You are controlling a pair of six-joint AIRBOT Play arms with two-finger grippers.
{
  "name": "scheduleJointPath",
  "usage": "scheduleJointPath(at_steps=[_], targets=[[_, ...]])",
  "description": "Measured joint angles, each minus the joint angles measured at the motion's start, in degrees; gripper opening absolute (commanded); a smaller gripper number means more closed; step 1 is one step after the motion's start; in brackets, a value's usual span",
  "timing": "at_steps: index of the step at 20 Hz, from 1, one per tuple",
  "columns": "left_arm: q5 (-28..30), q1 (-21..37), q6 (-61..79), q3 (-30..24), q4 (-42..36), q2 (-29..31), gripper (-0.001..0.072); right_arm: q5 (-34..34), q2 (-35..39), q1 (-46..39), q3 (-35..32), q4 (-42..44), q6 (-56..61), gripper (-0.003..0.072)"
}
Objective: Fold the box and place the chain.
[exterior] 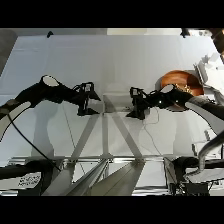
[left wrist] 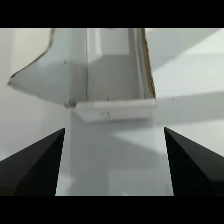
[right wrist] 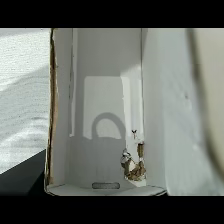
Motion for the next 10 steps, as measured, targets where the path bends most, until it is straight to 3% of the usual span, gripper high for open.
scheduleJointPath(at_steps=[5, 10], targets=[[-0.5, 0.2, 5.2, -0.1, -5.4, -5.0, 0.0699, 0.0, 0.0, 0.0, 0.0, 0.0, 0.0, 0.0403], [0.9, 0.2, 6.7, -0.1, -7.3, -6.3, 0.0699, 0.0, 0.0, 0.0, 0.0, 0.0, 0.0, 0.0403]])
